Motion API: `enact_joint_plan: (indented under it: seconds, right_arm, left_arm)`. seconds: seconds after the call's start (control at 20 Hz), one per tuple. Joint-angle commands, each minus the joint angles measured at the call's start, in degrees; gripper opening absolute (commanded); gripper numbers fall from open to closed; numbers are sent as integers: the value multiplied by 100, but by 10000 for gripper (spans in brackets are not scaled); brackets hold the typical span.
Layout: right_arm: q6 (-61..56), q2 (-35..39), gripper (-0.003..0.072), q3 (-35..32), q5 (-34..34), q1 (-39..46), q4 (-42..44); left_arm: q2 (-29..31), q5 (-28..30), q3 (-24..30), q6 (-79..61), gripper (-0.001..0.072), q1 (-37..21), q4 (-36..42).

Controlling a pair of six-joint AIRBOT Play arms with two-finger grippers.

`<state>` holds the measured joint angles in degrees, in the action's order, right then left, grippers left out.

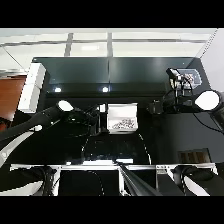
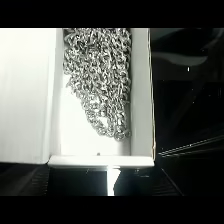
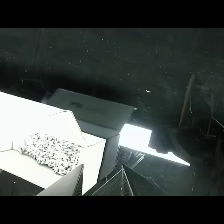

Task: Fold the box and place the chain.

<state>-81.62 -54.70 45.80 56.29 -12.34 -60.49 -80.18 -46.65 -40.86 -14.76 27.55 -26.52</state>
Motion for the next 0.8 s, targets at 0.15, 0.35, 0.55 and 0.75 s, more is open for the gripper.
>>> enact_joint_plan:
  seconds: [0.15, 0.35, 0.55, 0.75]
  right_arm:
    - [0, 2, 287, -2, -26, -7, 0]
    - [-50, -48, 445, -24, -767, -142, 57]
    - [-37, -573, 707, 57, -2319, -289, 538]
    - [649, -1779, 706, 664, -2090, -341, 708]
  left_arm:
    - [-4, 463, -17, 13, 686, 114, 92]
    - [-4, 466, -17, 0, 334, 120, 87]
    - [-4, 466, -17, 0, 334, 120, 87]
    - [-4, 463, -17, 0, 334, 120, 92]
